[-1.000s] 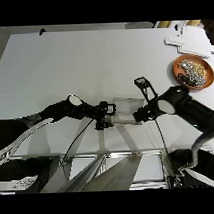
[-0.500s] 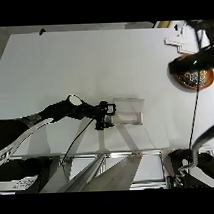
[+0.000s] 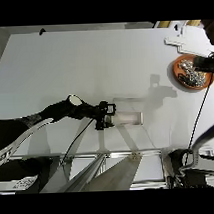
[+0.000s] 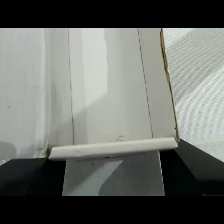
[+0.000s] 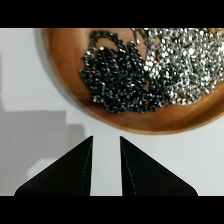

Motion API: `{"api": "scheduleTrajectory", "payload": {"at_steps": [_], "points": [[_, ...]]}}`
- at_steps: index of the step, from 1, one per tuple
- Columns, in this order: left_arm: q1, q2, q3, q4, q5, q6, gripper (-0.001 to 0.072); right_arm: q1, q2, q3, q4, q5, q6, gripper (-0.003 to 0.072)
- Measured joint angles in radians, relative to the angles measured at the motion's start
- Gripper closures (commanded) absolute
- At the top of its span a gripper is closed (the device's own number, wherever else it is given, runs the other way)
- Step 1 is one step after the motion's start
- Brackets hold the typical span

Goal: Fold the box and place the chain.

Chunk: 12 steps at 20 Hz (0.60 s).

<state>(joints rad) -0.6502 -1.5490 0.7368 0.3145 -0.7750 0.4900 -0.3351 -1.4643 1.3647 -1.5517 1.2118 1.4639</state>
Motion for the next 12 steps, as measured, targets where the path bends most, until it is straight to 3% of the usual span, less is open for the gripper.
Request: {"api": "scheduleTrajectory", "payload": {"at_steps": [5,12], "points": [[0.000,0.000,0.000,0.000,0.000,0.000,0.0501,-0.027,-0.121,0.003,0.008,-0.031,-0.006,0.0492],[0.000,0.000,0.000,0.000,0.000,0.000,0.0501,-0.033,-0.193,0.003,0.011,-0.075,-0.007,0.0487]]}}
